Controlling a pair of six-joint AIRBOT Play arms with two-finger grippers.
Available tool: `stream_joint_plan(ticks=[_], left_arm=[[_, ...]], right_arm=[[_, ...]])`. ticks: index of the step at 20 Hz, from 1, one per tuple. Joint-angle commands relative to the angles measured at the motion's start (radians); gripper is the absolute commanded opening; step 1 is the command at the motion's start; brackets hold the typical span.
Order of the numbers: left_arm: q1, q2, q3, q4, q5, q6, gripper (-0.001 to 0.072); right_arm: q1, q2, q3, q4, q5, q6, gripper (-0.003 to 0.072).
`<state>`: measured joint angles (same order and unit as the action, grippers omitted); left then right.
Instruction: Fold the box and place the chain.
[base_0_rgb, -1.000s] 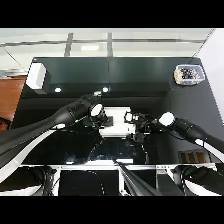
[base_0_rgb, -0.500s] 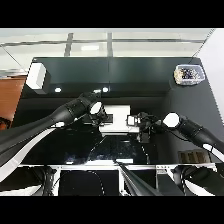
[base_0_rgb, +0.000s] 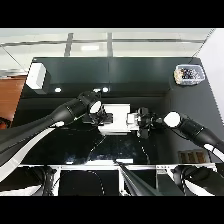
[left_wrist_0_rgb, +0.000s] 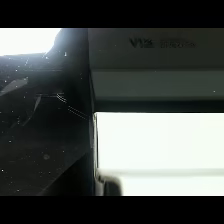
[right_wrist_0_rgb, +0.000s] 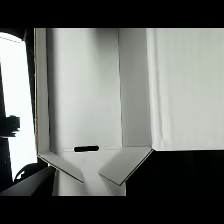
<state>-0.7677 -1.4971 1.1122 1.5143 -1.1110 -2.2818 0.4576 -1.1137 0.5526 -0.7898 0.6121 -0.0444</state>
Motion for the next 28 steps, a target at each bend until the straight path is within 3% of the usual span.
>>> stream_joint_plan(ticks=[1,2,4,8,9,10,16,28], left_arm=[[0.0,-0.001,0.001,-0.005,0.0,0.002,0.0024],[0.0,-0.001,0.001,-0.005,-0.001,0.002,0.0024],[0.0,-0.001,0.001,-0.009,0.0,0.002,0.0024],[0.0,-0.001,0.001,-0.016,0.001,0.001,0.0024],[0.0,-0.001,0.001,-0.016,0.001,0.001,0.0024],[0.0,-0.001,0.001,-0.016,0.001,0.001,0.0024],[0.001,-0.001,0.001,-0.042,0.005,0.001,0.0024],[0.001,-0.011,0.001,-0.054,0.012,0.001,0.0024]], right_arm=[[-0.001,0.001,0.001,-0.001,0.015,-0.016,0.0663],[-0.001,0.001,0.001,0.0,0.038,-0.017,0.0434],[-0.001,0.001,0.001,0.005,0.063,-0.016,0.0238],[0.0,-0.001,0.001,0.098,0.064,-0.016,0.023],[0.0,-0.003,0.001,0.138,0.065,-0.016,0.0149],[0.0,-0.008,0.001,0.177,0.064,-0.016,0.0129],[0.0,-0.067,0.001,0.342,0.052,-0.018,0.0129],[0.0,-0.079,0.001,0.32,0.038,-0.031,0.013]])
